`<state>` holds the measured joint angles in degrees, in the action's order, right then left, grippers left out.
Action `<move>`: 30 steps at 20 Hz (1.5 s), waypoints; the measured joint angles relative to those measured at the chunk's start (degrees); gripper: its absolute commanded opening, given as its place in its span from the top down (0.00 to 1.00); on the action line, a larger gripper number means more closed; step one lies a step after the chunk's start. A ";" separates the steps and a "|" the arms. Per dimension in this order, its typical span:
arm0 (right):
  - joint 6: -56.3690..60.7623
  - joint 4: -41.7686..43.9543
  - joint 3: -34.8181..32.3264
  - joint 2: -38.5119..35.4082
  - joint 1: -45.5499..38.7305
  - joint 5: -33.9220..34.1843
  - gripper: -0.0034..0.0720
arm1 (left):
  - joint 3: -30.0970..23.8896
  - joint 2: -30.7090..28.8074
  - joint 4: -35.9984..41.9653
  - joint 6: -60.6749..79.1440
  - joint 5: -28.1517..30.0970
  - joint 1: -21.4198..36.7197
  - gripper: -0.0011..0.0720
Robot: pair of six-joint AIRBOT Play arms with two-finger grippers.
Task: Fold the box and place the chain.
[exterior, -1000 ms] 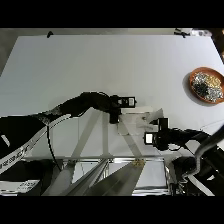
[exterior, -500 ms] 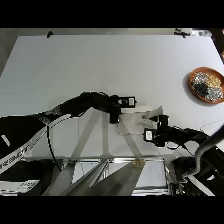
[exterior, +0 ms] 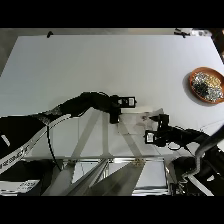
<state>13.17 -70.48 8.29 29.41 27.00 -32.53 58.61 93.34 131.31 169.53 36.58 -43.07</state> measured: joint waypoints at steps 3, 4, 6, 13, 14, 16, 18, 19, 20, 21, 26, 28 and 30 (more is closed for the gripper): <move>-0.76 -0.15 -0.83 -1.66 0.00 -3.21 0.03 | 0.00 0.00 0.00 0.00 0.00 0.00 0.97; -0.85 -0.17 -1.25 -1.77 0.00 -3.74 0.03 | 0.00 0.00 0.00 0.00 0.00 0.00 0.97; -1.05 -0.22 -1.88 -1.49 0.00 -4.11 0.03 | 0.00 0.00 0.00 0.00 0.00 0.00 0.97; -1.62 -0.52 -2.64 3.56 0.02 1.99 0.03 | 0.00 0.00 0.00 0.00 0.02 0.00 0.97; -1.64 -0.55 -2.64 3.93 0.02 3.52 0.03 | 0.00 0.00 0.00 0.00 0.02 0.00 0.97; -1.68 -0.22 -2.64 3.93 0.00 5.40 0.03 | 0.00 0.00 0.02 0.00 0.02 0.00 0.97; -1.79 0.85 -2.67 3.02 -0.04 6.38 0.03 | 0.00 0.00 0.02 -0.02 0.02 0.00 0.97; -1.86 1.46 -2.67 2.25 -0.31 6.86 0.03 | 0.00 0.00 0.02 0.00 0.02 0.00 0.97; -1.86 2.10 -2.64 1.16 -0.81 7.39 0.03 | 0.00 0.00 0.02 -0.02 0.02 0.00 0.97; -1.84 2.45 -2.67 0.17 -1.53 7.37 0.03 | 0.00 0.00 0.02 0.00 0.02 0.00 0.97; -3.82 8.00 -2.36 -2.75 -5.55 6.88 0.06 | 0.00 0.00 0.02 -0.02 0.02 0.00 0.97; -7.15 11.67 -2.23 -2.73 -6.21 6.73 0.06 | 0.00 0.00 0.02 0.00 0.02 0.00 0.97; -10.49 14.60 -2.01 -2.03 -6.56 6.60 0.06 | 0.00 0.00 0.02 0.00 0.02 0.00 0.97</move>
<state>2.68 -55.88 6.28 27.38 20.45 -25.93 58.61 93.34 131.33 169.53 36.60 -43.07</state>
